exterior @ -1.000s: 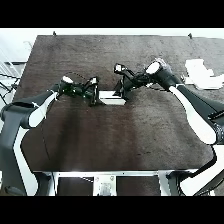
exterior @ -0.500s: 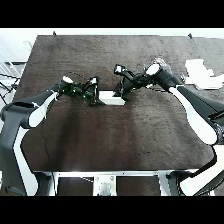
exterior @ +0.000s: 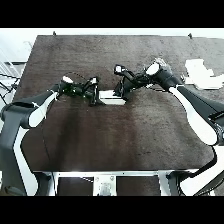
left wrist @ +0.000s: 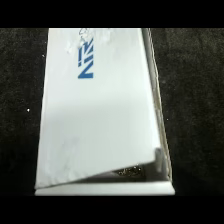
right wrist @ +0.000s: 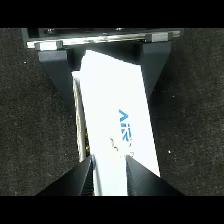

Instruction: Fold the box and place the chain.

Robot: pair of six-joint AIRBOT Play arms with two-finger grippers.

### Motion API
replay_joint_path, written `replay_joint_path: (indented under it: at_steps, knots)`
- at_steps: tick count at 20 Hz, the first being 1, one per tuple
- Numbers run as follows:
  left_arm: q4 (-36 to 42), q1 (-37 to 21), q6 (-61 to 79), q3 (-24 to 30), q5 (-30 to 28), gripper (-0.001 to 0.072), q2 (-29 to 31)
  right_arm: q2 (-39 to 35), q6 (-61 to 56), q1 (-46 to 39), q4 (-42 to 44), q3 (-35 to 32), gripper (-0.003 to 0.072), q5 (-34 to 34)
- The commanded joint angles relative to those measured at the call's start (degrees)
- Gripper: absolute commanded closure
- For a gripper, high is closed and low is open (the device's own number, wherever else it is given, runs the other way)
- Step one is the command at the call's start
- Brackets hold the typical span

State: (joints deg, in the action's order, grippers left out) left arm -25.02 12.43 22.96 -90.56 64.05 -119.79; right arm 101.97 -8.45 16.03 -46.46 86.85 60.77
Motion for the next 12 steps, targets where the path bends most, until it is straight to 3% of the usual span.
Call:
replay_joint_path:
  at_steps: [1, 12]
  knots:
    - [0.0, 0.0, 0.0, 0.0, 0.0, 0.0207, 0.0, -0.2, -0.1, 0.0, 0.3, 0.2, 0.046, 0.1]
    - [0.0, 0.0, 0.0, 0.0, 0.0, 0.0207, 0.0, -0.2, -0.1, 0.7, 0.3, -2.5, 0.0466, 0.3]
